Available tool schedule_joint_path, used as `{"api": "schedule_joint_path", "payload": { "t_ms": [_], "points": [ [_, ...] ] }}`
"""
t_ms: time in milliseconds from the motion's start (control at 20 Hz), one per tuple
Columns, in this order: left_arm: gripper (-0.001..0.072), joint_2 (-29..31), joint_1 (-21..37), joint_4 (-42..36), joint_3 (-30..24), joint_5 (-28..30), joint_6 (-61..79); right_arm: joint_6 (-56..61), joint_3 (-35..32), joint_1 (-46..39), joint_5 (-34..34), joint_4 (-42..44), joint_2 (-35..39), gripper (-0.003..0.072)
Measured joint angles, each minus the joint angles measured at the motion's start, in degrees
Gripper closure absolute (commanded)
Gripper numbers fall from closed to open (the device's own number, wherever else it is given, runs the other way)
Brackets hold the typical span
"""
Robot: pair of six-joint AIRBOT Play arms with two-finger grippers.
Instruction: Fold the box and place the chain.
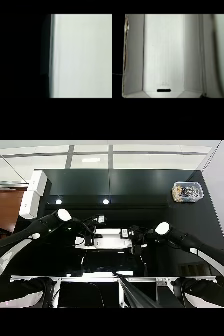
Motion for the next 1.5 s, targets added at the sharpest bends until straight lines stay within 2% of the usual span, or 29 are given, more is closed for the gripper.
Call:
{"api": "schedule_joint_path", "payload": {
  "t_ms": [250, 300, 350, 500, 550, 600, 650, 700, 850, 950, 1000, 1050, 1100, 1150, 1200, 1300, 1400, 1500],
  "points": [
    [0.0675, 0.0, 0.0, 0.0, 0.0, 0.0, -0.2, 1.2, 0.4, 0.0, -0.8, 0.0, -0.4, -0.0016],
    [0.0674, 0.0, 0.0, 0.0, 0.0, 0.0, -0.2, 1.5, 0.5, 0.0, -0.9, 0.0, -0.5, 0.0091],
    [0.0674, 0.0, 0.0, 0.0, 0.0, 0.0, -0.1, 1.7, 0.6, 0.0, -0.9, -0.1, -0.5, 0.0156],
    [0.0671, 0.0, 0.0, 0.0, 0.0, 0.0, 0.0, 2.1, 0.7, 0.0, -0.9, -0.2, -0.6, 0.0157],
    [0.0611, 0.0, 0.0, 0.0, 0.0, 0.0, 0.0, 2.2, 0.7, 0.0, -1.0, -0.2, -0.6, 0.0157],
    [0.0436, 0.0, 0.0, 0.2, 0.0, 0.0, 0.0, 2.3, 0.7, 0.0, -1.0, -0.2, -0.6, 0.0158],
    [0.0308, 0.0, 0.0, 0.5, 0.3, -0.1, -0.1, 2.4, 0.7, 0.0, -1.3, -0.2, -0.6, 0.0160],
    [0.0279, 0.3, 0.0, 0.5, 0.9, -0.4, -0.3, 2.4, 0.7, 0.0, -1.2, -0.2, -0.6, 0.0281],
    [0.0279, 1.7, 0.3, 4.2, 3.6, -4.0, -4.5, 2.4, 0.7, 0.0, -1.2, -0.3, -0.6, 0.0284],
    [0.0279, 3.7, 0.8, 9.3, 5.5, -8.1, -10.5, 2.4, 0.7, 0.0, -1.2, -0.3, -0.6, 0.0289],
    [0.0282, 5.0, 1.0, 12.2, 6.4, -10.1, -14.2, 2.4, 0.7, 0.0, -1.2, -0.3, -0.6, 0.0485],
    [0.0287, 6.4, 1.2, 15.3, 6.9, -12.6, -17.9, 2.5, 0.7, 0.0, -1.3, -0.3, -0.6, 0.0589],
    [0.0339, 7.8, 1.4, 18.1, 7.4, -14.7, -21.6, 2.6, 0.7, 0.0, -1.4, -0.3, -0.6, 0.0589],
    [0.0454, 9.1, 1.6, 20.6, 7.7, -17.2, -25.9, 2.7, 0.7, 0.0, -1.5, -0.3, -0.6, 0.0589],
    [0.0681, 10.0, 1.8, 22.3, 7.9, -19.9, -29.8, 2.8, 0.7, 0.1, -1.6, -0.3, -0.6, 0.0589],
    [0.0677, 11.3, 1.9, 23.2, 7.6, -25.9, -37.4, 2.9, 0.7, 0.1, -1.7, -0.3, -0.6, 0.0589],
    [0.0677, 11.8, 1.7, 19.3, 5.8, -29.9, -41.9, 2.9, 0.7, 0.2, -1.7, -0.4, -0.6, 0.0589],
    [0.0677, 12.2, 1.3, 11.8, 2.8, -29.6, -43.9, 3.0, 0.7, 0.2, -1.8, -0.4, -0.6, 0.0589]
  ]
}}
